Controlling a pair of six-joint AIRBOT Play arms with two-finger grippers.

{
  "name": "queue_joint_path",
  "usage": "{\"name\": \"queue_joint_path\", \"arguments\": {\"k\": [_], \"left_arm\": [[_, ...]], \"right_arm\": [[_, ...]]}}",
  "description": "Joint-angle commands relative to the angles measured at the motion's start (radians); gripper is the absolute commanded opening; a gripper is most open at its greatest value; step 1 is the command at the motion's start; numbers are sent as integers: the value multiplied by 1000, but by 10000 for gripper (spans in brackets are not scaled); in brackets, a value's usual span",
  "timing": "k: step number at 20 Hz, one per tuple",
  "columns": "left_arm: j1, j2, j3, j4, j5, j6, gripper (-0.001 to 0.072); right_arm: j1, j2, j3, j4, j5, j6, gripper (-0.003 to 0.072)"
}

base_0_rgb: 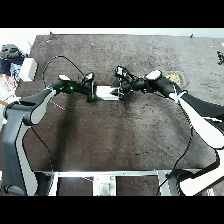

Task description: Fold the box and place the chain.

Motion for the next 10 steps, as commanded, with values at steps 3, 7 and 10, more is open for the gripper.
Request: {"name": "queue_joint_path", "arguments": {"k": [3, 7, 10], "left_arm": [[0, 0, 1, 0, 0, 0, 417], [0, 0, 1, 0, 0, 0, 417], [0, 0, 1, 0, 0, 0, 417]], "right_arm": [[1, -17, -3, -5, 48, -10, 356], [1, -48, -2, -21, -7, -10, 436], [1, -48, 32, -20, -43, -10, 436]]}}
